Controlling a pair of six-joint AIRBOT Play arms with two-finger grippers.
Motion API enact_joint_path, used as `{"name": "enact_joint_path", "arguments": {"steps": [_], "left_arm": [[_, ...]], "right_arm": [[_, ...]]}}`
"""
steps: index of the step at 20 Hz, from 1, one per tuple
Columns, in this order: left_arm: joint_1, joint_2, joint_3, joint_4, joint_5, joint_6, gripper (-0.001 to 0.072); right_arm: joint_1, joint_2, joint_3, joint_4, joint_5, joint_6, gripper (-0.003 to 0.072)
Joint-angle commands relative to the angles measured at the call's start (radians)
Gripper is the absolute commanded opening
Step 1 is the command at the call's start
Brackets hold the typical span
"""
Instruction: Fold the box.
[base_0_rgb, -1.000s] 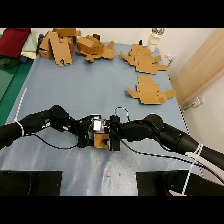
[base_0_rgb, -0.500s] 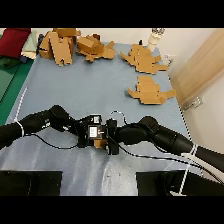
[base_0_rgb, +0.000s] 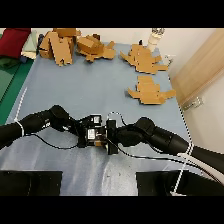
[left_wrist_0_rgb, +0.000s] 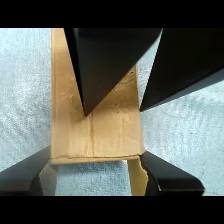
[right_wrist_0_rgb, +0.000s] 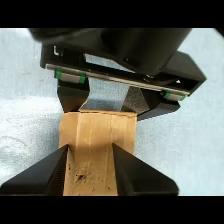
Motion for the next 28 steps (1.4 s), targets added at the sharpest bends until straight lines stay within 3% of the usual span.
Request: {"name": "enact_joint_path", "arguments": {"steps": [1,4,5,10,12,18,20,21,22,28], "left_arm": [[0.001,0.000,0.000,0.000,-0.012,0.000,0.0440],[0.001,0.000,0.000,0.000,-0.016,0.000,0.0440],[0.001,0.000,0.000,0.000,-0.019,0.000,0.0440],[0.001,0.000,0.000,0.000,-0.019,0.000,0.0440],[0.001,0.000,0.000,0.000,-0.019,0.000,0.0440],[0.001,0.000,0.000,0.000,-0.019,0.000,0.0440],[0.001,0.000,0.000,0.000,-0.019,0.000,0.0440],[0.001,0.000,0.000,0.000,-0.019,0.000,0.0440],[0.001,0.000,0.000,0.000,-0.019,0.000,0.0440],[0.001,0.000,0.000,0.000,-0.018,0.000,0.0440]], "right_arm": [[0.021,0.009,0.004,-0.055,-0.007,0.039,0.0408],[0.031,0.023,0.012,-0.059,-0.015,0.065,0.0400],[0.031,0.028,0.013,-0.065,-0.019,0.065,0.0303],[0.031,0.042,0.038,-0.068,-0.037,0.072,0.0285],[0.031,0.043,0.051,-0.068,-0.037,0.072,0.0223],[0.030,0.042,0.060,-0.129,-0.036,0.095,0.0223],[0.031,0.043,0.060,-0.135,-0.041,0.116,0.0270],[0.031,0.043,0.060,-0.133,-0.041,0.116,0.0400],[0.031,0.043,0.060,-0.123,-0.043,0.116,0.0465],[0.030,0.077,0.069,-0.029,-0.062,0.169,0.0464]]}}
